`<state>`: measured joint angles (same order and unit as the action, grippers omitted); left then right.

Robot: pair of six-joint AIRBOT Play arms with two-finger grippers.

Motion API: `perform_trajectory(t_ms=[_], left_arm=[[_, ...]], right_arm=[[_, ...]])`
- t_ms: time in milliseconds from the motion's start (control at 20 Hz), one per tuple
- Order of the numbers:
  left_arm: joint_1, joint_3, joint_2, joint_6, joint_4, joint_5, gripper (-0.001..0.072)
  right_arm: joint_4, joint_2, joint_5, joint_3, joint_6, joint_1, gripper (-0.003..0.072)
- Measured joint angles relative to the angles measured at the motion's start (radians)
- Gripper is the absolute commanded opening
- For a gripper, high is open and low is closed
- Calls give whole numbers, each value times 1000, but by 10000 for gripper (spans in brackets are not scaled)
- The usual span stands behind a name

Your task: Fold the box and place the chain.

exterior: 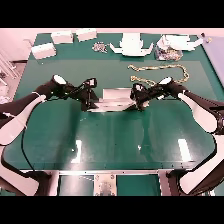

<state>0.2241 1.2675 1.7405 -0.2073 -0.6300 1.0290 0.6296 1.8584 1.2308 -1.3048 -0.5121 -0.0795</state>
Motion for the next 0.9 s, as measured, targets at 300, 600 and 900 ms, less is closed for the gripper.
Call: perform_trajectory(t_ms=[300,600,900], left_arm=[[0,1,-2,22,-37,-55,496],[31,1,1,29,3,-5,474],[55,1,2,26,8,-26,467]], right_arm=[[0,0,1,0,-1,0,497],[0,0,1,0,-1,0,497],[1,0,2,0,-1,0,497]])
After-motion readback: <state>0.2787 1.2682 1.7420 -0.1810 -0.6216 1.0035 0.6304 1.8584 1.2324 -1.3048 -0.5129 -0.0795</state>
